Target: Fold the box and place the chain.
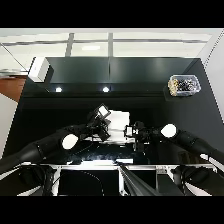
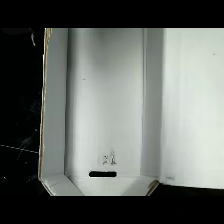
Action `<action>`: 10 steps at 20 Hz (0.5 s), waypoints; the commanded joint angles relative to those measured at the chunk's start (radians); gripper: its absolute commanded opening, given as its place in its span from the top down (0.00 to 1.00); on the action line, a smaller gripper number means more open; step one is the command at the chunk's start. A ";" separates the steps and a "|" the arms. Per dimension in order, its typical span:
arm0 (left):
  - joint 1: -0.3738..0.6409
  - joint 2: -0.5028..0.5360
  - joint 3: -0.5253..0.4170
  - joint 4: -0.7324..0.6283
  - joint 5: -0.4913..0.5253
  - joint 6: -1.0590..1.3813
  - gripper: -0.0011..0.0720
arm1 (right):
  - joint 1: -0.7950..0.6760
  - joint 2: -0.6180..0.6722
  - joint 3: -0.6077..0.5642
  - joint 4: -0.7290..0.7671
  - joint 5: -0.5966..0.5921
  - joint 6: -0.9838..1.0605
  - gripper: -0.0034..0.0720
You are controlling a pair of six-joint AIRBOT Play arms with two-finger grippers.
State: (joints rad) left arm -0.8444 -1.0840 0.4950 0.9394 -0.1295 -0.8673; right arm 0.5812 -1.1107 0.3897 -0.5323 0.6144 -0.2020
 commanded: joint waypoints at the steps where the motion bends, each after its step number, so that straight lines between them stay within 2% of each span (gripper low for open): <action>1: 0.075 0.059 0.040 0.059 -0.195 0.000 0.95 | 0.000 0.000 0.000 0.000 0.000 0.000 0.41; 3: 0.146 0.126 0.043 0.116 -0.329 0.000 0.95 | 0.000 0.000 0.000 0.000 0.000 0.000 0.41; 6: 0.274 0.241 0.055 0.163 -0.597 0.010 0.95 | 0.000 0.000 0.000 0.000 0.000 0.000 0.41; 8: 0.359 0.308 0.060 0.188 -0.785 0.090 0.95 | 0.000 0.000 0.000 0.000 0.000 0.000 0.41; 10: 0.455 0.346 0.060 0.189 -0.922 0.145 0.95 | 0.000 0.000 0.000 0.000 0.000 0.000 0.41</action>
